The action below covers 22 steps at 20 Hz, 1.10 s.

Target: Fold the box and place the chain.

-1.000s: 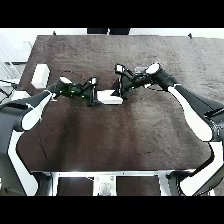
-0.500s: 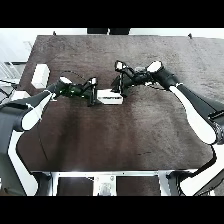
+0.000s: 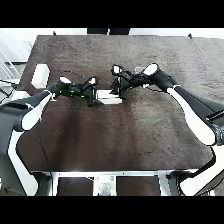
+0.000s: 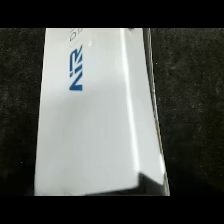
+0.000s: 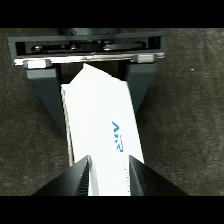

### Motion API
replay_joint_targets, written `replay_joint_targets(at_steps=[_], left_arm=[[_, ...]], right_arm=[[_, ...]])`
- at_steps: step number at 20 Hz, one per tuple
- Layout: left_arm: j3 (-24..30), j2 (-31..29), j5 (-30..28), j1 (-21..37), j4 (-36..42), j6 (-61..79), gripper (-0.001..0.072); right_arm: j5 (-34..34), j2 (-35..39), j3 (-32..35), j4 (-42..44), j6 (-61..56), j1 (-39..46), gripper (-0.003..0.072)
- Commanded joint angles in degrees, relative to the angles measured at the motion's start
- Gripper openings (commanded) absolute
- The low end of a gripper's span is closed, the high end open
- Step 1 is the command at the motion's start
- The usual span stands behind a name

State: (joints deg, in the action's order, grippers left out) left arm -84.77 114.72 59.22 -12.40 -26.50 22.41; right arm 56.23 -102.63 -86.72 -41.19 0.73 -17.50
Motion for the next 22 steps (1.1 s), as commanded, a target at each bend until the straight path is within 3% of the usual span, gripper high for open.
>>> replay_joint_targets(at_steps=[1,5,7,14,18,22], left_arm=[[0.0,0.0,0.2,0.0,0.0,0.1,0.0401],[0.0,0.0,0.2,0.0,0.0,0.1,0.0401],[0.0,0.0,0.2,0.0,0.0,0.1,0.0402],[0.0,0.0,0.2,0.0,0.0,0.1,0.0401],[0.0,0.0,0.2,0.0,0.0,0.1,0.0401],[0.0,0.0,0.2,0.0,0.0,0.1,0.0401]], right_arm=[[1.1,0.0,1.0,0.0,0.0,-0.2,0.0191],[1.7,0.0,1.8,0.0,0.3,-0.2,0.0181],[2.2,0.0,2.3,0.1,0.5,-0.2,0.0142],[2.2,-0.1,6.8,1.6,4.4,0.1,0.0172],[2.6,0.0,7.1,7.1,5.9,2.4,0.0228],[9.6,0.1,5.4,18.8,9.2,5.2,0.0279]])
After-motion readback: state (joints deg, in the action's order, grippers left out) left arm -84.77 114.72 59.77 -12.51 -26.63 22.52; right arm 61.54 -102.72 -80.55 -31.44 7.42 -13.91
